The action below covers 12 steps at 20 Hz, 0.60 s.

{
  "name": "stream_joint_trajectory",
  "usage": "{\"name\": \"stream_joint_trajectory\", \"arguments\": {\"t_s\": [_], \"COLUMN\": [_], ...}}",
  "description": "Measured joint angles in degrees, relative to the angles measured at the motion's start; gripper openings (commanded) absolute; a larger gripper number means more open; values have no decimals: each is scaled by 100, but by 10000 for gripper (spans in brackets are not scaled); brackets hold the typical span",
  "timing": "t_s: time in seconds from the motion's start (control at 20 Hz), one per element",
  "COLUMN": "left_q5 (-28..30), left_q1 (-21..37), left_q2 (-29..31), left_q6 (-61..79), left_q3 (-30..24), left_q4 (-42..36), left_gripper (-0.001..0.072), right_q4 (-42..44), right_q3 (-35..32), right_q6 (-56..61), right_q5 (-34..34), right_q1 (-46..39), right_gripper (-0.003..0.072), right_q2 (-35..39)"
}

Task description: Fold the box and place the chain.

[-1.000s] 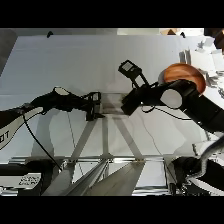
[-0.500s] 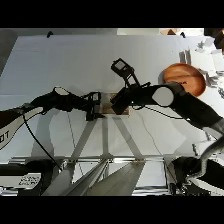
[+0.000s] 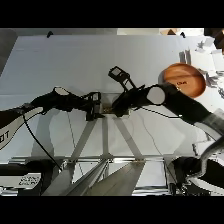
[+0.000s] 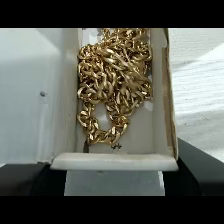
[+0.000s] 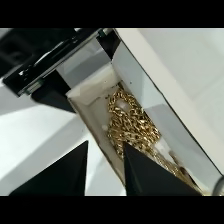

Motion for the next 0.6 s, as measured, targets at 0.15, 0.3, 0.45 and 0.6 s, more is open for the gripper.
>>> {"name": "stream_joint_trajectory", "arguments": {"t_s": [0.15,0.3,0.45,0.6], "left_q5": [-2,-2,-2,0], "left_q1": [0,0,0,0], "left_q2": [0,0,0,0], "left_q6": [0,0,0,0], "left_q3": [0,0,0,0], "left_q4": [0,-2,-2,-2], "left_gripper": [339,339,339,339], "right_q4": [-70,-151,-109,240], "right_q3": [0,0,0,0], "right_q6": [-507,-1416,-2334,-3512], "right_q5": [544,1084,1443,1714], "right_q1": [-557,-1381,-2159,-2605], "right_gripper": [341,345,481,532], "right_q2": [577,922,822,319]}}
